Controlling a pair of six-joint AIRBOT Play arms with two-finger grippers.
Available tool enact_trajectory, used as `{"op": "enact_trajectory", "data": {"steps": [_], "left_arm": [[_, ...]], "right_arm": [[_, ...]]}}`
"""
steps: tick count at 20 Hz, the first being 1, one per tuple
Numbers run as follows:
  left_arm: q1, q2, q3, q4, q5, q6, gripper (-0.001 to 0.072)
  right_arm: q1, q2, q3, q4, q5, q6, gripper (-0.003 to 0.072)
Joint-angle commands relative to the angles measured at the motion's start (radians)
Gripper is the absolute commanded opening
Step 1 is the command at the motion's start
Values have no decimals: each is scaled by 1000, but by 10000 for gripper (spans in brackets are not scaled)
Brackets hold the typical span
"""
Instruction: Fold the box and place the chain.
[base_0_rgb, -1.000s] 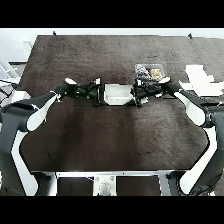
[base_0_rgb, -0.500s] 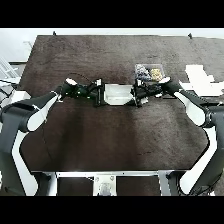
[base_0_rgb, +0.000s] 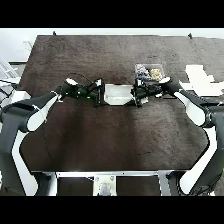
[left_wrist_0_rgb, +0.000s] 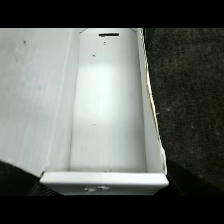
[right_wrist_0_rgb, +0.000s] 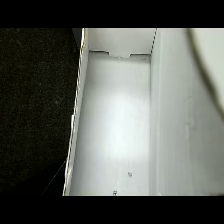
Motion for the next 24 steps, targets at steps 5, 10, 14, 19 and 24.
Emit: {"op": "enact_trajectory", "data": {"steps": [5, 10, 14, 19, 24], "left_arm": [[0, 0, 1, 8, 13, -1, 543], [0, 0, 1, 8, 13, -1, 543], [0, 0, 1, 8, 13, 0, 543], [0, 0, 1, 8, 13, 0, 543], [0, 0, 1, 8, 14, 0, 543]], "right_arm": [[1, 0, 0, 0, 1, 0, 506], [1, 0, 0, 0, 1, 0, 506], [1, 0, 0, 0, 1, 0, 506], [3, 0, 0, 1, 1, 3, 505], [0, 2, 8, 3, 19, 86, 644]]}}
